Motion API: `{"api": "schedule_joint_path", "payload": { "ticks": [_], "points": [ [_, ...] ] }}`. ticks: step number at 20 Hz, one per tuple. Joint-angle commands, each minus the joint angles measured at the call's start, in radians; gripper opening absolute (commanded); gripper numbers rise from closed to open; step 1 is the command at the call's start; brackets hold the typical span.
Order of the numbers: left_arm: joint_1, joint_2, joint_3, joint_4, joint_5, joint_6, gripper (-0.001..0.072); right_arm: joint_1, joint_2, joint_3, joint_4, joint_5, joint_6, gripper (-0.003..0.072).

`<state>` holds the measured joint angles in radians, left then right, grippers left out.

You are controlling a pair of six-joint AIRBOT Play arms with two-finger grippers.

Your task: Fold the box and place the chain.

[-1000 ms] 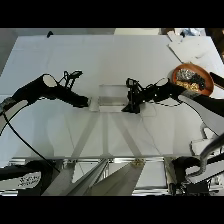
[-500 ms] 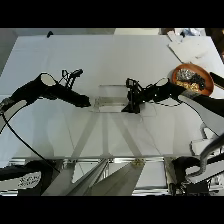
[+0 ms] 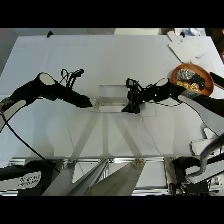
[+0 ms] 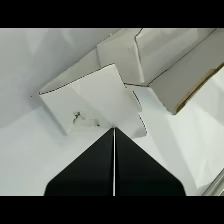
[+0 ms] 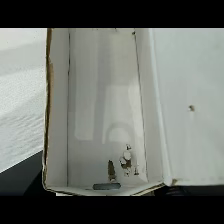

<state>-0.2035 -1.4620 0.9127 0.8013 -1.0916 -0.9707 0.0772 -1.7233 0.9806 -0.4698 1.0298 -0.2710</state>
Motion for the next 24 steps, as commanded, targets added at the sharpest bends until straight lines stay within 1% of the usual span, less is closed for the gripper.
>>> {"api": "schedule_joint_path", "payload": {
  "ticks": [1, 4, 9, 12, 15, 17, 21, 24],
  "points": [
    [0.042, 0.0, 0.001, 0.066, -0.008, -0.034, 0.0005, 0.0, 0.001, 0.0, 0.0, 0.0, 0.0, 0.0535],
    [0.068, -0.008, 0.0, 0.091, 0.005, -0.052, 0.0006, 0.0, 0.001, 0.0, 0.0, 0.0, 0.0, 0.0535],
    [0.037, -0.089, 0.0, 0.08, 0.034, -0.071, 0.0006, 0.0, 0.001, 0.0, 0.0, 0.0, 0.0, 0.0535],
    [0.034, -0.095, 0.0, -0.013, 0.039, -0.058, 0.0005, 0.0, 0.001, 0.0, 0.0, 0.0, 0.0, 0.0535],
    [0.034, -0.095, 0.0, -0.016, 0.04, -0.059, 0.0003, 0.0, 0.001, 0.0, 0.0, 0.0, 0.0, 0.0535],
    [0.034, -0.094, 0.0, -0.057, 0.04, -0.057, 0.0005, 0.0, 0.001, 0.0, 0.0, 0.0, 0.0, 0.0535],
    [0.034, -0.091, 0.0, -0.181, 0.034, 0.008, 0.0007, 0.0, 0.001, 0.0, 0.0, 0.0, 0.0, 0.0535],
    [0.034, -0.071, 0.0, -0.203, 0.034, 0.034, 0.0013, 0.0, 0.001, 0.0, 0.0, 0.0, 0.0, 0.0535]
  ]
}}
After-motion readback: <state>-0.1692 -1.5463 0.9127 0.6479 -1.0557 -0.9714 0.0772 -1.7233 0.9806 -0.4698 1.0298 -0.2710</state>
